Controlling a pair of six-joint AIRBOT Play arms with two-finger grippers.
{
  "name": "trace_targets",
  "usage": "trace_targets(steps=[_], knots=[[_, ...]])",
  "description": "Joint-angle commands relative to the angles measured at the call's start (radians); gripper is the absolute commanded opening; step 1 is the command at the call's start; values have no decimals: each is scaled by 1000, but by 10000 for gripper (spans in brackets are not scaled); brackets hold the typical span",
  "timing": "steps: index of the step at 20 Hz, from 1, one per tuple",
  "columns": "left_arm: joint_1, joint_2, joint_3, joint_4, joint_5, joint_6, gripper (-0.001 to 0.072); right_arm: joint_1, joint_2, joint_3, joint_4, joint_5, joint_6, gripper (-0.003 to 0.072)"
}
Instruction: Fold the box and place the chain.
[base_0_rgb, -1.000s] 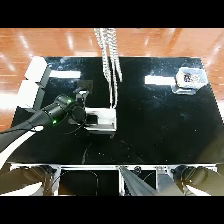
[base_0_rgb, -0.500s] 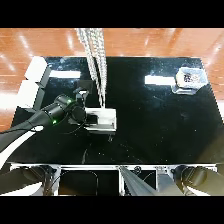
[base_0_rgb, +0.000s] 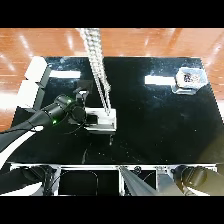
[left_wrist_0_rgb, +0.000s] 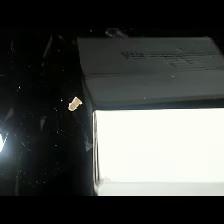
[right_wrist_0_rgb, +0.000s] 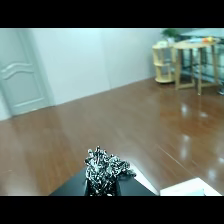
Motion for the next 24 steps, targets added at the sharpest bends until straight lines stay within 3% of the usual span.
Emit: trace_targets(steps=[1, 19, 24], knots=[[0, 0, 0, 3, 0, 0, 21, 38, 5, 3, 3, -19, -25, 23], [0, 0, 0, 3, 0, 0, 21, 40, 4, 2, -14, 23, -5, 23], [0, 0, 0, 3, -3, 0, 21, 40, -2, 2, -107, 63, 41, 21]])
